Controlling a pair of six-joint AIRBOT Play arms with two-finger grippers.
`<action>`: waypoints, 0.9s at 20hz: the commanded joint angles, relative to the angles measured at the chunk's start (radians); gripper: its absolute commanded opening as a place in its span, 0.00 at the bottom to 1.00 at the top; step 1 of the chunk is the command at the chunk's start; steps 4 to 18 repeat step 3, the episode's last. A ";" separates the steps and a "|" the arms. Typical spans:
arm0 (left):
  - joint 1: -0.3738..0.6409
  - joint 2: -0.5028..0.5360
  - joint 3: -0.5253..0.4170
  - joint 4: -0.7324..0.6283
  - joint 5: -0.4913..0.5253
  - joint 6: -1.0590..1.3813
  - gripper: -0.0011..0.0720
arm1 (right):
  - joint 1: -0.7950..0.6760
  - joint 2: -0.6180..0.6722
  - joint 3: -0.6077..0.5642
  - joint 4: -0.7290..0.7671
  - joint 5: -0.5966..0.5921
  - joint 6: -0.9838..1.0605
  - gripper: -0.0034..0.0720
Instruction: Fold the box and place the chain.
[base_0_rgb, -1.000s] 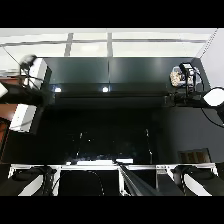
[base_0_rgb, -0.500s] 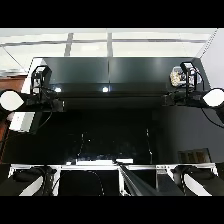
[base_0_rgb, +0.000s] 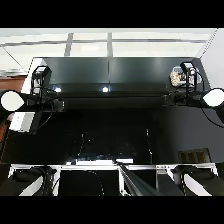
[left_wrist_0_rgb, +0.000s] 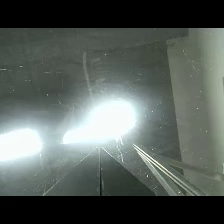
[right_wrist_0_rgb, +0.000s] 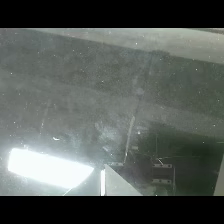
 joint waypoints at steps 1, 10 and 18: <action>0.000 0.000 0.000 0.000 0.002 -0.001 0.05 | 0.001 -0.001 0.000 0.000 0.000 0.000 0.07; 0.000 0.000 0.000 0.000 0.002 -0.001 0.05 | 0.001 -0.001 0.000 0.000 0.000 0.000 0.07; 0.000 0.000 0.000 0.000 0.002 -0.001 0.05 | 0.001 -0.001 0.000 0.000 0.000 0.000 0.07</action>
